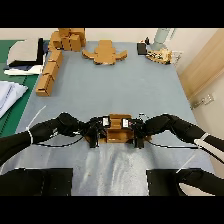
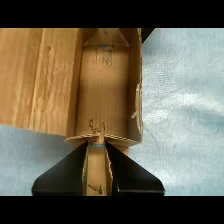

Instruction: Fold the box.

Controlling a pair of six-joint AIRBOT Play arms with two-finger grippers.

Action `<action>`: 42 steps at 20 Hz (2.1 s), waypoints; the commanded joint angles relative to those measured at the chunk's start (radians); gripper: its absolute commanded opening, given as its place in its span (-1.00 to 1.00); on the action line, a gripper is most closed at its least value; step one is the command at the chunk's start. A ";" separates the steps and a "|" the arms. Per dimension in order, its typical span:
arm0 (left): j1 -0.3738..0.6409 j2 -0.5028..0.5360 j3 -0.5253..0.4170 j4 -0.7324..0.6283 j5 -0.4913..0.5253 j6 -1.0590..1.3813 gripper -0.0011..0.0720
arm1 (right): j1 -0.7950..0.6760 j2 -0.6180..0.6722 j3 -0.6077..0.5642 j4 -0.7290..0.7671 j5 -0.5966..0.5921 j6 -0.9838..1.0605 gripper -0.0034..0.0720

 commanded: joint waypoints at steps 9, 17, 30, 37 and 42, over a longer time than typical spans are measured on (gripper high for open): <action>-0.030 -0.018 0.000 -0.058 0.009 0.035 0.64 | 0.000 0.000 0.000 0.000 0.000 0.000 0.41; -0.029 -0.016 0.000 -0.053 0.012 -0.019 0.48 | 0.000 0.000 0.000 0.000 0.000 0.000 0.41; 0.376 0.414 -0.031 0.762 -0.430 -1.801 -0.93 | 0.000 0.000 0.000 0.000 0.000 0.000 0.41; 0.298 0.198 -0.063 0.450 -0.324 -1.711 -0.93 | 0.000 0.000 0.000 0.000 0.000 0.000 0.41; 0.201 0.106 -0.063 0.388 -0.182 -1.683 -0.93 | 0.000 0.000 0.000 0.000 0.000 0.000 0.41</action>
